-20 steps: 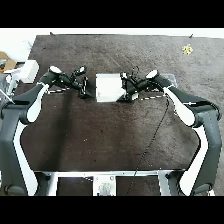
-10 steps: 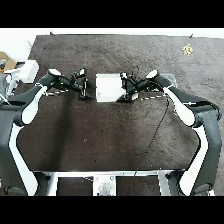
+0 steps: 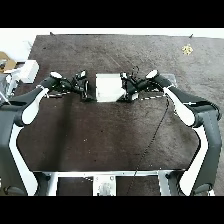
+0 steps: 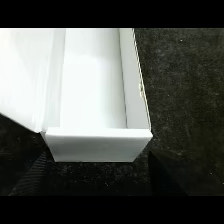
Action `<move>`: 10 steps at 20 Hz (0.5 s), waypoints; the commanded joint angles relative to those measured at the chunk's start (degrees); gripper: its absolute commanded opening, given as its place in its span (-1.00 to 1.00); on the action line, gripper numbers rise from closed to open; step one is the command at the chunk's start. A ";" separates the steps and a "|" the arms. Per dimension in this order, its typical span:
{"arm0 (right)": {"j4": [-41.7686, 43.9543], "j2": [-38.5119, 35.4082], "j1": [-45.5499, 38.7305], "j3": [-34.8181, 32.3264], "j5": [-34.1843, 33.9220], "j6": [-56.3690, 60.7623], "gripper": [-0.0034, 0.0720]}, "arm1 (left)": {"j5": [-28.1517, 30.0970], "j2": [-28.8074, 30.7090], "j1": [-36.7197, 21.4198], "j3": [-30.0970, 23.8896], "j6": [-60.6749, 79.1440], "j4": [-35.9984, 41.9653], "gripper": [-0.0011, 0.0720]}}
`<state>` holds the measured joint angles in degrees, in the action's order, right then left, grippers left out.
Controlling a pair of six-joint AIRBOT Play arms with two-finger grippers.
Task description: Fold the box and place the chain.
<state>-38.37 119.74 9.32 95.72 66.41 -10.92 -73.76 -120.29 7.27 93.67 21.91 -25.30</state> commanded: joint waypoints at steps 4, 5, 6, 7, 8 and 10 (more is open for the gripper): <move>0.02 0.02 -0.02 -0.02 0.02 0.02 0.43 | 2.25 0.02 0.20 -0.11 1.03 0.31 0.97; 0.02 0.02 -0.02 -0.02 0.02 0.02 0.44 | 2.16 -0.07 0.20 -0.11 0.83 0.31 0.97; 0.02 0.02 -0.02 -0.02 0.02 0.02 0.43 | 1.99 -0.20 0.20 -0.11 0.61 0.28 0.97; 0.02 0.02 -0.02 -0.02 0.02 0.02 0.44 | 1.29 -0.46 0.20 -0.04 0.63 0.42 0.97; 0.02 0.02 -0.02 -0.02 0.02 0.02 0.44 | 0.74 -0.70 0.20 0.02 0.72 0.94 0.97; 0.02 0.02 -0.02 -0.02 0.02 0.02 0.43 | 1.14 -0.81 0.20 0.07 1.14 1.49 0.97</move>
